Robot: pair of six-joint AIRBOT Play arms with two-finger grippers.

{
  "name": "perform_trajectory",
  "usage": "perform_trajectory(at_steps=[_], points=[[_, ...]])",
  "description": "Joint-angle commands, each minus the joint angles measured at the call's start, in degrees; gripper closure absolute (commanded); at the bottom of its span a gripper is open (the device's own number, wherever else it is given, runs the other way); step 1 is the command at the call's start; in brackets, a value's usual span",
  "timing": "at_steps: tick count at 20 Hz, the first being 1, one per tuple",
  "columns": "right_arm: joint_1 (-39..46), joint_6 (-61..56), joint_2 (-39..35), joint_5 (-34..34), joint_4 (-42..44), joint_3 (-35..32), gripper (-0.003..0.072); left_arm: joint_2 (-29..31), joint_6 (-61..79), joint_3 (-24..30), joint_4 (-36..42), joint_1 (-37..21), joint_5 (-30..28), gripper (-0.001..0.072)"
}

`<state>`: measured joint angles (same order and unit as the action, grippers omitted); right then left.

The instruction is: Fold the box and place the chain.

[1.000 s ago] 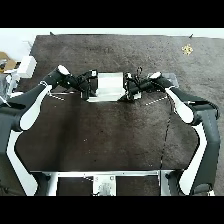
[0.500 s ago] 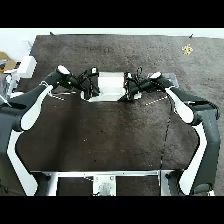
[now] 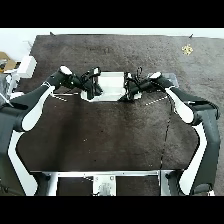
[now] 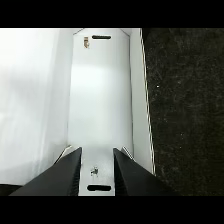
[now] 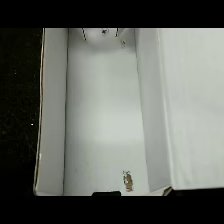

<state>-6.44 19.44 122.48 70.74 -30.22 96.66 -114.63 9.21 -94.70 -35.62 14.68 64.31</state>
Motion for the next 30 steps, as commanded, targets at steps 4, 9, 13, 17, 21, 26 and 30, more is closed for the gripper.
perform_trajectory(at_steps=[4, 9, 13, 17, 21, 26, 30], points=[[0.0, 0.0, 0.0, 0.0, 0.0, 0.0, 0.0254, 0.0, 0.4, 0.0, 0.0, 0.0, 0.7, 0.0261], [0.0, 0.0, 0.0, 0.0, 0.0, 0.0, 0.0254, 0.0, 1.3, 0.0, 0.0, 0.0, -0.3, -0.0011], [0.0, 0.0, 0.0, 0.0, 0.0, 0.0, 0.0254, 0.0, -0.8, 0.0, -0.1, -0.4, -1.4, 0.0042], [0.0, 0.0, 0.0, 0.0, 0.0, 0.0, 0.0254, 0.1, -2.6, -0.2, -0.8, -2.5, 0.1, 0.0508], [0.0, 0.0, 0.0, 0.0, 0.0, 0.0, 0.0254, 2.1, -11.3, -1.1, -0.9, -6.3, 5.4, 0.0702], [0.0, 0.0, 0.0, 0.0, 0.0, 0.0, 0.0254, 10.1, -30.5, -1.1, -1.6, -10.0, 4.0, 0.0704], [0.0, 0.0, 0.0, 0.0, 0.0, 0.0, 0.0254, 11.9, -54.2, -0.9, -4.6, -15.1, 5.9, 0.0702]])
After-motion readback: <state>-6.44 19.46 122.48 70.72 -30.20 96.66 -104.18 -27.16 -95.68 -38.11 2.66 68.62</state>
